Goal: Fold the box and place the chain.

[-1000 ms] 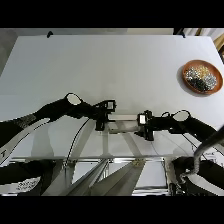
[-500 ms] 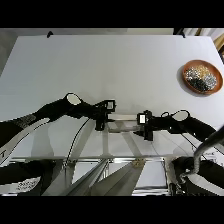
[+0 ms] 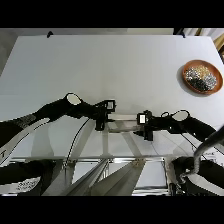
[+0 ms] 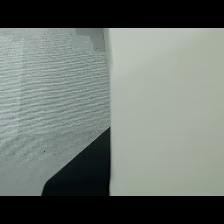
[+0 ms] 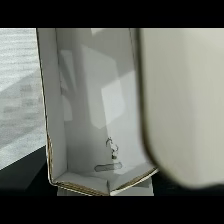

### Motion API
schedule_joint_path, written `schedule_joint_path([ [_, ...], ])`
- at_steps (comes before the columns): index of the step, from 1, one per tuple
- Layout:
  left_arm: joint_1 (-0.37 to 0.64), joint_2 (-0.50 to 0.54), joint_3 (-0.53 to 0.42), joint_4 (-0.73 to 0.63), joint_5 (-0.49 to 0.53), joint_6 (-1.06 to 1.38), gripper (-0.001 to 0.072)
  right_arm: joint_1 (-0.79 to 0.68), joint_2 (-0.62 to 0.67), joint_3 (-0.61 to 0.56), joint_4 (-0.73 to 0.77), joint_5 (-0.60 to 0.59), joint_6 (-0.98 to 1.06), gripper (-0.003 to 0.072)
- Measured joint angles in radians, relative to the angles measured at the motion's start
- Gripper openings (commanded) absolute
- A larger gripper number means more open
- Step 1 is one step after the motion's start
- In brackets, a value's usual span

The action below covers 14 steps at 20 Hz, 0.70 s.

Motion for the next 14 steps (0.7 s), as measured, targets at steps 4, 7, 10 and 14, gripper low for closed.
schedule_joint_path([
  [4,0.000,0.000,0.000,0.000,0.002,0.000,0.0011,0.001,-0.002,0.000,0.002,0.009,0.008,0.0654],
  [7,0.000,-0.001,0.000,-0.001,0.002,0.000,0.0011,0.001,0.000,0.000,0.011,0.033,0.010,0.0675],
  [10,0.000,0.000,0.000,0.000,0.000,0.000,0.0011,0.000,0.001,-0.001,0.048,0.050,0.011,0.0675],
  [14,0.000,0.000,0.000,0.000,0.000,0.000,0.0011,0.000,0.001,-0.001,0.091,0.059,0.010,0.0527],
])
